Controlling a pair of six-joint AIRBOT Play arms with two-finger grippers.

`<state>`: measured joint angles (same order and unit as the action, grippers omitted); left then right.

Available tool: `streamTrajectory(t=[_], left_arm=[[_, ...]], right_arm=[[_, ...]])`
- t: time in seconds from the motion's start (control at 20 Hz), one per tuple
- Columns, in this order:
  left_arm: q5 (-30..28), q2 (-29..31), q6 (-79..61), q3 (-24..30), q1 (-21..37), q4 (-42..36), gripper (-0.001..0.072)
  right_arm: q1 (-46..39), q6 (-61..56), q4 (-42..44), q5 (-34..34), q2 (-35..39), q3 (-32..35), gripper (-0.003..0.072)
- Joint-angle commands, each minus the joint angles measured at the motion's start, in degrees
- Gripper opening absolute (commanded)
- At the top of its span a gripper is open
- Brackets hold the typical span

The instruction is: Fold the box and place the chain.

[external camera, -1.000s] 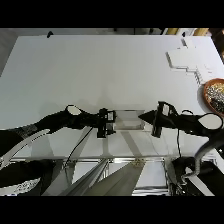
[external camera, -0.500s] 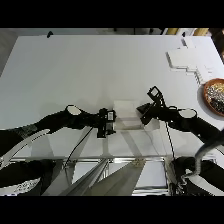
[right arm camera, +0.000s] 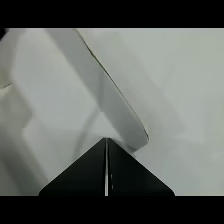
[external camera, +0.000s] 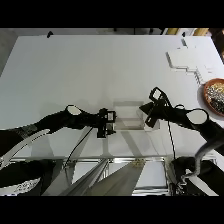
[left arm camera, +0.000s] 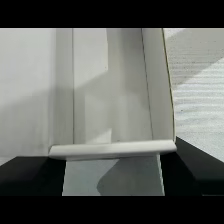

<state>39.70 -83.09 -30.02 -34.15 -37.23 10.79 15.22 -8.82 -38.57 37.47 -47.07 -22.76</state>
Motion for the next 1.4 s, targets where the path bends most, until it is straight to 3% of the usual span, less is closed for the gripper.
streamTrajectory(t=[0.0, 0.1, 0.15, 0.2, 0.3, 0.45, 0.7, 0.75, 0.85, 1.0, 1.15, 1.35], left_arm=[[-0.02, -0.02, 0.02, -0.02, 0.0, 0.0, 0.0275], [-0.02, -0.02, 0.02, -0.02, 0.0, 0.0, 0.0275], [-0.02, -0.02, 0.02, -0.02, 0.0, 0.0, 0.0275], [-0.02, -0.02, 0.02, -0.02, 0.0, 0.0, 0.0275], [-0.02, -0.02, 0.02, -0.02, 0.0, 0.0, 0.0275], [-0.02, -0.02, 0.02, -0.02, 0.0, 0.0, 0.0275], [-0.04, -0.02, 0.02, -0.02, 0.0, 0.0, 0.0275], [-0.02, -0.02, 0.02, -0.02, 0.0, 0.0, 0.0275], [-0.02, -0.02, 0.04, -0.02, 0.0, 0.0, 0.0275], [-0.02, -0.02, 0.02, -0.02, 0.0, 0.0, 0.0275], [-0.02, -0.02, 0.02, -0.02, 0.0, 0.0, 0.0275], [-0.04, -0.02, 0.02, -0.02, 0.0, 0.0, 0.0275]], right_arm=[[0.07, -3.37, -22.4, 14.23, 6.58, -0.61, 0.0018], [0.07, -3.39, -32.92, 21.18, 6.56, -0.61, 0.004], [0.04, -3.43, -35.01, 24.22, 6.51, -0.61, 0.0114], [0.07, -3.41, -34.88, 26.36, 6.51, -0.61, 0.0127], [0.07, -3.39, -34.23, 26.58, 6.51, -0.61, 0.0142], [0.07, -2.23, -31.23, 20.76, 6.49, -0.61, 0.034], [0.07, 9.09, -28.37, 10.56, 5.84, -0.44, 0.0322], [0.07, 9.16, -24.33, 9.55, 4.81, -0.33, 0.0286], [0.48, 13.27, -16.46, 7.98, 1.86, -0.13, 0.0286], [1.01, 16.61, -15.91, 9.51, -3.58, -0.09, 0.0279], [1.01, 16.33, -19.26, 10.56, -7.76, -0.07, 0.0219], [1.01, 16.48, -16.28, 10.95, -9.73, -0.07, 0.0153]])
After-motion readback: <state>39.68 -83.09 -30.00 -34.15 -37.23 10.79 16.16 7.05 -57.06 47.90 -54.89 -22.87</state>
